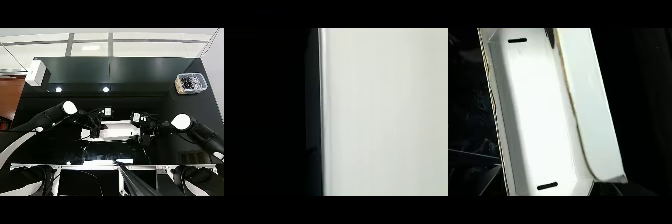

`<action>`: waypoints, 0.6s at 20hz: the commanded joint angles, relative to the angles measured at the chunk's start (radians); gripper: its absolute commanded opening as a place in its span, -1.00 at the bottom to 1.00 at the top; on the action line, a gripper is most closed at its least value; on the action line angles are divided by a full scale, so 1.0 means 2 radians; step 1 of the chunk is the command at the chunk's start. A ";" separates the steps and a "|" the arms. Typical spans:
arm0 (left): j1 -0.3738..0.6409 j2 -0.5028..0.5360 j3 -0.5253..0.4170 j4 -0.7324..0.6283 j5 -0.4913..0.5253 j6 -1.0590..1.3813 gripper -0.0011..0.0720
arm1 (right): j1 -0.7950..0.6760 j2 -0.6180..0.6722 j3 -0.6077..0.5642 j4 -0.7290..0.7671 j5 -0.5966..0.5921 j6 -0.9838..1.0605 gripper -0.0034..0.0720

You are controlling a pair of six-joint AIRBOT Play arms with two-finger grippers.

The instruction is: Fold the box and place the chain.

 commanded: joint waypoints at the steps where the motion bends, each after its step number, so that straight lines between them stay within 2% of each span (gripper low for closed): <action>1: 0.000 0.000 0.000 0.000 0.002 0.000 -0.89 | 0.000 -0.013 -0.009 0.023 -0.001 -0.023 0.99; 6: 0.000 0.000 0.000 0.000 0.002 0.000 -0.89 | 0.000 -0.031 -0.031 0.020 -0.009 -0.053 0.99; 10: 0.000 0.000 0.000 0.000 0.001 0.000 -0.89 | 0.000 -0.043 -0.035 0.021 -0.048 -0.065 0.98; 12: 0.000 0.000 0.000 0.000 0.002 0.000 -0.89 | 0.000 -0.047 -0.035 0.023 -0.048 -0.068 0.98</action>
